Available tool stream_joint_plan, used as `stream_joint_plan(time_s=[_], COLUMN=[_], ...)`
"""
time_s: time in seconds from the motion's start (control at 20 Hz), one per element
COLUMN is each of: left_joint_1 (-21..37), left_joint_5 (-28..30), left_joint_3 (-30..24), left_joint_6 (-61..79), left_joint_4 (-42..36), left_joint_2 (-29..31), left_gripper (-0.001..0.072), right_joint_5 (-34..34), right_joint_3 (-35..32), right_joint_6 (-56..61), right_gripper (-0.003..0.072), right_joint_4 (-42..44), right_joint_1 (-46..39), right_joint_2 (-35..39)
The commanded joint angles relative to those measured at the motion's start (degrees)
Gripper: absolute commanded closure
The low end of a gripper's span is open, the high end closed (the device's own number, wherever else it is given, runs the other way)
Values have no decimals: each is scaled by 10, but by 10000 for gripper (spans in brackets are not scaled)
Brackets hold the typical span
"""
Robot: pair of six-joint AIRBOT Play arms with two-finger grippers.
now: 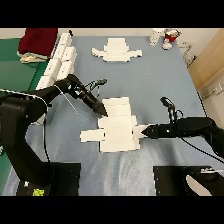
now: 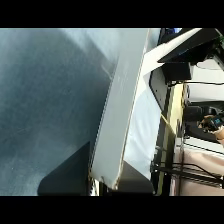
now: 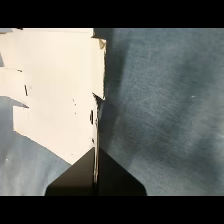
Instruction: Fold the box.
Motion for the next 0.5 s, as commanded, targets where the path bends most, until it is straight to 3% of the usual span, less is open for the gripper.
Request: stream_joint_plan(time_s=[0.0, 0.1, 0.15, 0.25, 0.45], left_joint_1=[-1, -1, -1, -1, 0], left_joint_5=[-5, -5, -6, -10, -20], left_joint_3=[1, 1, 1, 1, 1], left_joint_6=[12, 14, 16, 16, 17], left_joint_4=[-2, -13, -14, -13, -14], left_joint_2=[0, 0, 0, 0, 0], left_gripper=[625, 632, 696, 697, 697], right_joint_5=[0, 0, 0, 2, 11], right_joint_3=[0, 0, 0, 0, 0], right_joint_6=[0, 0, 0, 0, 0], right_gripper=[683, 683, 682, 653, 369], right_joint_4=[-1, -1, -1, -3, -18], right_joint_1=[0, 0, 0, 0, 0], right_joint_2=[0, 0, 0, 0, 0])
